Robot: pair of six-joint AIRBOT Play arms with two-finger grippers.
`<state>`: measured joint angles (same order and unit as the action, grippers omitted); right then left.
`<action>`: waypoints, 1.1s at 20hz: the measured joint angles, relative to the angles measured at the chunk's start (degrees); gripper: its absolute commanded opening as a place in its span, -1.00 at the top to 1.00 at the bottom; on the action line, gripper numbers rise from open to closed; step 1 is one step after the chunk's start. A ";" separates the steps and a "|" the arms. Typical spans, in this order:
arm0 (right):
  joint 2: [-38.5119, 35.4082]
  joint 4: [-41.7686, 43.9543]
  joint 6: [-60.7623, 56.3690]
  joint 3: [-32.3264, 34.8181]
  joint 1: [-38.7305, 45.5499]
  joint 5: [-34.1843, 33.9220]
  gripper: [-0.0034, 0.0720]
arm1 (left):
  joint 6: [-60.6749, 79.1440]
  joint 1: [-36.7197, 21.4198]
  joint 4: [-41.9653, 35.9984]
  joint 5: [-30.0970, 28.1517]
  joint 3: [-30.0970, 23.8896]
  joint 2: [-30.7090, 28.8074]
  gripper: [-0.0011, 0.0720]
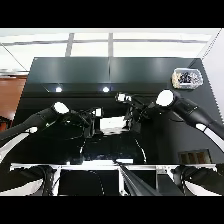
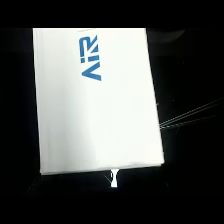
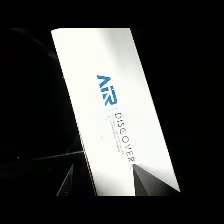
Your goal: Fold the box and place the chain.
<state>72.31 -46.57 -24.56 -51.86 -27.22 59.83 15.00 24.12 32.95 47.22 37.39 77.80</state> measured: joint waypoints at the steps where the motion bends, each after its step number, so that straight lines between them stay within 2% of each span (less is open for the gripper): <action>1: -0.96 0.02 -2.19 -0.31 0.72 0.70 0.07 | 0.00 0.00 0.00 0.00 0.00 0.00 -0.09; 2: -1.70 -0.42 -5.01 -0.46 1.64 1.38 0.53 | 0.00 0.00 0.00 0.00 0.00 0.00 -0.09; 3: -2.29 -0.61 -8.35 -0.48 2.71 2.10 0.87 | 0.00 0.00 0.00 0.02 0.00 0.00 -0.09; 5: -3.04 0.17 -14.43 0.66 4.96 4.37 0.89 | -0.02 0.00 0.00 0.04 0.00 0.00 -0.09; 9: -3.08 12.96 -18.82 5.66 7.06 7.15 0.89 | -0.02 0.00 0.00 0.07 0.00 0.00 -0.09; 13: -1.05 21.31 -22.36 8.26 5.92 2.40 0.87 | -0.02 0.00 0.00 0.11 0.00 0.00 -0.09; 17: 1.18 22.40 -25.38 8.96 5.14 -3.41 0.87 | -0.02 0.00 0.00 0.15 0.00 0.00 -0.09; 22: 3.32 17.33 -30.36 9.11 4.33 -6.03 0.87 | 0.02 0.00 0.02 0.11 0.00 0.02 -0.09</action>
<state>75.64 -29.23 -54.92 -42.74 -22.90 53.80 15.03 24.12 32.97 47.33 37.39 77.82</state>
